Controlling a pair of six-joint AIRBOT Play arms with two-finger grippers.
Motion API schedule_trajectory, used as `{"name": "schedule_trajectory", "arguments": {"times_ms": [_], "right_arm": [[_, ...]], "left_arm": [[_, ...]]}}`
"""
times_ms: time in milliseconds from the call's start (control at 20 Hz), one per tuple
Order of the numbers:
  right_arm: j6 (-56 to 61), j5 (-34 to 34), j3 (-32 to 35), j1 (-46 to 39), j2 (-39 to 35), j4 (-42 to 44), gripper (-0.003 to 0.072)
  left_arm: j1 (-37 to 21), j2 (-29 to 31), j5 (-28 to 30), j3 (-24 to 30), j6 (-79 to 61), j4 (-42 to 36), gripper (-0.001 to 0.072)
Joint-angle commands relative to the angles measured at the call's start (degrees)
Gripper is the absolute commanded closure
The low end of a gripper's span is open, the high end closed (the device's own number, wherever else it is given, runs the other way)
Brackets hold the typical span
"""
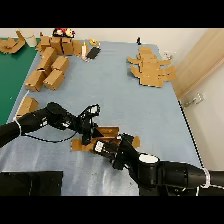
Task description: Fold the box.
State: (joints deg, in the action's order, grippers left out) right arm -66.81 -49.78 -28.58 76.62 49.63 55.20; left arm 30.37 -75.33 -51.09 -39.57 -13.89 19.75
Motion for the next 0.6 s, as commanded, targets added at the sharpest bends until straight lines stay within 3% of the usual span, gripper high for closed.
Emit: {"name": "schedule_trajectory", "arguments": {"times_ms": [0,300,550], "right_arm": [[-4.26,4.79,2.86,-1.9,-2.89,0.92,-0.0027],[-4.24,11.13,10.43,-4.46,-13.05,-1.38,-0.0027],[-5.53,13.4,11.5,-8.46,-14.51,-0.31,-0.0027]], "left_arm": [[-0.02,-0.04,0.04,0.0,-0.02,0.0,0.0698],[-0.02,-0.04,0.04,0.0,-0.02,0.0,0.0698],[-0.02,-0.04,0.02,0.0,-0.02,0.0,0.0698]]}}
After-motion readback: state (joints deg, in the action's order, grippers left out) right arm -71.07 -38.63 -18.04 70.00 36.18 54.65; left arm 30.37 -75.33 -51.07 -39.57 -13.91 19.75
